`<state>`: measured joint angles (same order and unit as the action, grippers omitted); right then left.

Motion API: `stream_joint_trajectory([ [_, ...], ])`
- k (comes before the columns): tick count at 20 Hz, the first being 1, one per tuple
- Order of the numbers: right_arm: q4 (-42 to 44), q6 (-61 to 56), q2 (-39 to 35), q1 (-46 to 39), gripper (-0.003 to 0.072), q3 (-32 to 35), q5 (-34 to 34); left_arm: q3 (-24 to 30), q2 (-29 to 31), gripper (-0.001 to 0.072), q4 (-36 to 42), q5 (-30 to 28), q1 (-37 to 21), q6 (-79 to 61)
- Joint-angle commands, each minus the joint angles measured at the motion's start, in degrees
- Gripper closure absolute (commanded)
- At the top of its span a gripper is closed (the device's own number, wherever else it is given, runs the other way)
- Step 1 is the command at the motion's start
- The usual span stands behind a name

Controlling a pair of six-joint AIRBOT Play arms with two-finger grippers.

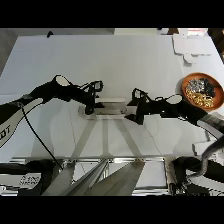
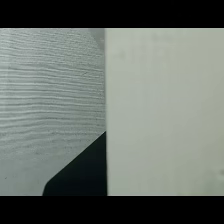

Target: Fold the box and place the chain.

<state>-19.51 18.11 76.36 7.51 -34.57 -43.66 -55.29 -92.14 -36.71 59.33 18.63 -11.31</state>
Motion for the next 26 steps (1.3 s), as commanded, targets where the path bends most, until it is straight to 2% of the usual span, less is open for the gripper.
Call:
stream_joint_trajectory([
  [1, 0.2, 2.4, 2.2, -0.5, 0.0026, -2.0, -1.7, 0.0, 0.0, 0.0697, 0.0, 0.0, 0.0, 0.0],
  [11, -3.1, 4.7, 12.3, -0.5, 0.0026, -9.4, -13.9, 0.0, 0.0, 0.0697, 0.0, 0.0, 0.0, 0.0],
  [16, -4.6, 1.4, 14.9, -0.4, 0.0026, -10.4, -11.1, 0.0, 0.0, 0.0697, 0.0, 0.0, 0.0, 0.0],
  [26, -4.5, 1.2, 15.0, 2.8, 0.0026, -10.4, -7.9, 0.0, 0.0, 0.0697, 0.0, 0.1, 0.0, 0.0],
])
